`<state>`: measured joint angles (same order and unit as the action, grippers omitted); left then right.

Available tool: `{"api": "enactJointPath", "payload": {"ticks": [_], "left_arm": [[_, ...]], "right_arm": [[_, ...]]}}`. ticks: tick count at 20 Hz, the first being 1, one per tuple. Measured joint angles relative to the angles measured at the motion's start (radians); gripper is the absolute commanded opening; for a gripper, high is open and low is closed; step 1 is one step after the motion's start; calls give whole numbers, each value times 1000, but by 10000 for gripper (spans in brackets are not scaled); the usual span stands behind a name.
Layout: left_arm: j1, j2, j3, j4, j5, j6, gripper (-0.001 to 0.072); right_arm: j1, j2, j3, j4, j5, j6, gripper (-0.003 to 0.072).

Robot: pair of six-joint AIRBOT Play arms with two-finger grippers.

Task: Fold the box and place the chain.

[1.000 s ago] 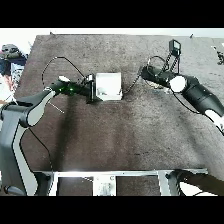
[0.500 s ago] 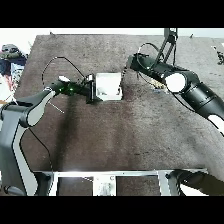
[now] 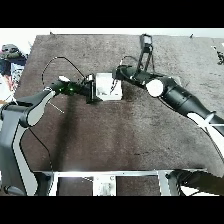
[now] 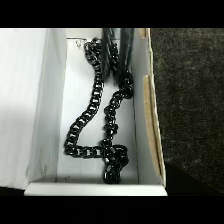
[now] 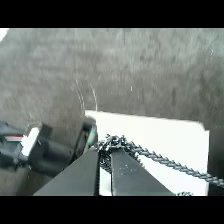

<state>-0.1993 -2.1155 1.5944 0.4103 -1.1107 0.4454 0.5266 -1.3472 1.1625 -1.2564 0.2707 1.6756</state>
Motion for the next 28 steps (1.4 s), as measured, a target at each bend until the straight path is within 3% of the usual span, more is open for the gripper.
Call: {"api": "enactJointPath", "payload": {"ticks": [1,7,8,9,10,15,19,25,26,27,28], "left_arm": [[0,0,0,0,0,0,167],[0,0,0,0,0,0,167],[0,0,0,0,0,0,167],[0,0,0,0,0,0,167],[0,0,0,0,0,0,167],[0,0,0,0,0,0,166],[0,0,0,0,0,0,166],[0,0,0,0,0,0,167],[0,0,0,0,0,0,166],[0,0,0,0,0,0,167],[0,0,0,0,0,0,166]], "right_arm": [[5,-18,0,0,0,0,198],[-38,-76,0,-38,82,0,203],[-65,-77,-1,-47,124,0,206],[-94,-78,-2,-61,167,0,274],[-132,-79,-6,-75,211,0,295],[-338,-81,-77,-107,319,28,295],[-440,-119,-122,-100,288,72,295],[-456,-217,-132,22,105,89,292],[-454,-233,-132,40,76,90,260],[-452,-249,-132,60,52,90,165],[-451,-267,-131,79,32,92,150]]}}
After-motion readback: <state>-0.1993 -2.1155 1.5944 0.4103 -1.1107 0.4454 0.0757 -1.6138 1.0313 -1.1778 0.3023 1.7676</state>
